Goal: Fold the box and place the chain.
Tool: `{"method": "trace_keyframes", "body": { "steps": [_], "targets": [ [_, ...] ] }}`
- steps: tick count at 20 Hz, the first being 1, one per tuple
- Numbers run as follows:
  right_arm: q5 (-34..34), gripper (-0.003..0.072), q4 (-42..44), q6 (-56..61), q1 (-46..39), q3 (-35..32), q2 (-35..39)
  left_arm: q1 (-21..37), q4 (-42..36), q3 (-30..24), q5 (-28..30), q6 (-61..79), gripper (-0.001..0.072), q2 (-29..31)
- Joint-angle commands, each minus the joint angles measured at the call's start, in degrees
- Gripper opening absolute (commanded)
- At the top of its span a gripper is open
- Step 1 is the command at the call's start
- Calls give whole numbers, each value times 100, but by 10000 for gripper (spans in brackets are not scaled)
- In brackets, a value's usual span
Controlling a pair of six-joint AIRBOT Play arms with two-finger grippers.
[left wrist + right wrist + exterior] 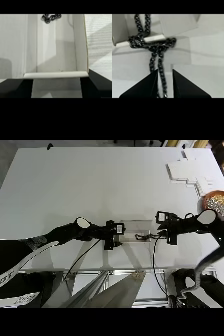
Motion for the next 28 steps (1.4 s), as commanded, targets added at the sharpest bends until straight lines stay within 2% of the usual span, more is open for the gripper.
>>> {"method": "trace_keyframes", "body": {
  "steps": [1,9,13,16,18,19,22,26,28],
  "targets": [
    [-227,202,131,-457,-22,-212,-245,-2,0,2,2,0,313,4],
    [-612,189,136,-459,-20,-219,-577,-2,-2,2,2,0,313,4],
    [-599,176,74,-459,-22,-221,-584,-2,0,2,2,0,313,4],
    [-557,106,-111,-457,-20,-240,-584,-2,0,2,2,0,313,4],
    [-592,95,-122,-459,-20,-310,-581,-2,0,2,2,0,313,4],
    [-581,20,-203,-459,-20,-343,-575,-2,0,0,2,0,313,4],
    [-592,21,-387,-455,-20,-350,-247,-2,0,2,2,0,313,4],
    [-525,21,304,-437,33,-350,393,-2,0,2,2,0,313,4],
    [-496,21,474,-457,400,-350,750,-2,-2,2,2,0,313,4]
  ]
}}
